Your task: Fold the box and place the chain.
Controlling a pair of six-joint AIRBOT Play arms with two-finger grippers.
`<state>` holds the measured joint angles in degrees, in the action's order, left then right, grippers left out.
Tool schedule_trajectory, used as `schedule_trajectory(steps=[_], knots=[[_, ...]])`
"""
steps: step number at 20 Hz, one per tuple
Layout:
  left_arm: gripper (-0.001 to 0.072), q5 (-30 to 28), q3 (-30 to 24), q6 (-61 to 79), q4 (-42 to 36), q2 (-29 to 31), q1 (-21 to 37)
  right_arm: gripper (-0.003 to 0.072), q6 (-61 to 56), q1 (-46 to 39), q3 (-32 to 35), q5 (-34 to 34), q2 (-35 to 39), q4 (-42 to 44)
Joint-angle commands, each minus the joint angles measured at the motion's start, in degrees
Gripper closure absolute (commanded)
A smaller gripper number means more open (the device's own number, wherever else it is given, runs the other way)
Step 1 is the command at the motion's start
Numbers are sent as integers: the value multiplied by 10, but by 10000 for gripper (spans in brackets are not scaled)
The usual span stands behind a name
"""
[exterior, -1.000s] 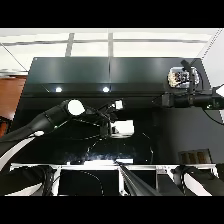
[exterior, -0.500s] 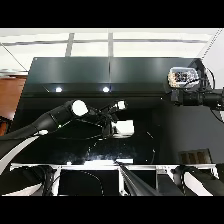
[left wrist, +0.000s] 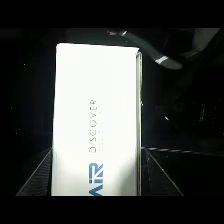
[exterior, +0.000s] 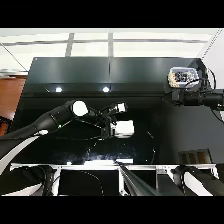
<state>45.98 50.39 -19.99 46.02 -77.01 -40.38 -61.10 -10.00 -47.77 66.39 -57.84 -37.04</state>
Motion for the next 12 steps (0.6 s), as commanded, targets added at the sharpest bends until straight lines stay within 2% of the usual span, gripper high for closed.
schedule_trajectory(steps=[1, 7, 12], knots=[[-3, -5, 0, 0, 2, 0, 0, 648, 0, 0, 0, 0, 0, 0], [-4, -6, 0, 0, 5, -3, -14, 648, 0, 0, 0, -10, 0, 0], [-4, -33, 0, -3, 32, -12, -33, 648, 0, 0, 0, -9, 0, 0]])
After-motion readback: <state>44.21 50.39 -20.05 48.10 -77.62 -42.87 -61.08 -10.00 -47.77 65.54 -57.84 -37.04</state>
